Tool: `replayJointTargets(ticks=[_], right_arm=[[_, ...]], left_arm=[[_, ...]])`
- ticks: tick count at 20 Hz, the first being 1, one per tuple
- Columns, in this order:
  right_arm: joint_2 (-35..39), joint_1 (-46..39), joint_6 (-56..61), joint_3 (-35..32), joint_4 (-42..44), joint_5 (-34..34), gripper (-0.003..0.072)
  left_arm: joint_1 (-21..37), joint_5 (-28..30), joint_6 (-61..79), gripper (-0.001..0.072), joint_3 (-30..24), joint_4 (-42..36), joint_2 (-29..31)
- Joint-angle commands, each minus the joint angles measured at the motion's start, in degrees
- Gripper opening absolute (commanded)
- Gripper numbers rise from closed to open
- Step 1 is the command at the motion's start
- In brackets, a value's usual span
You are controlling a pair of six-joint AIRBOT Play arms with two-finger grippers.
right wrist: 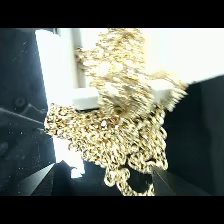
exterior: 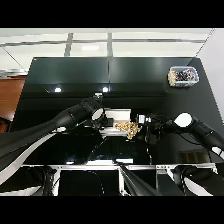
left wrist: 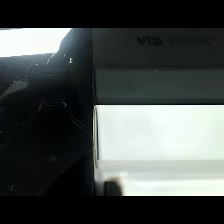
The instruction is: Fold the box and place the chain.
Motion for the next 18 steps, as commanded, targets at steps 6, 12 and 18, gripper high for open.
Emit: replayJointTargets(ticks=[6, 12, 18], right_arm=[[-3.1, 1.0, -9.2, 0.0, 4.8, -2.9, 0.0715], [-5.3, 1.0, -10.2, 0.8, 5.2, -4.3, 0.0715], [-6.6, 1.0, -10.3, 0.8, 6.1, -4.8, 0.0714]], left_arm=[[0.0, 0.1, 0.0, 0.0029, 0.0, 0.0, 0.0], [0.0, 0.0, 0.0, 0.003, 0.0, 0.0, 0.0], [0.0, 0.0, 0.0, 0.003, 0.0, 0.0, 0.0]])
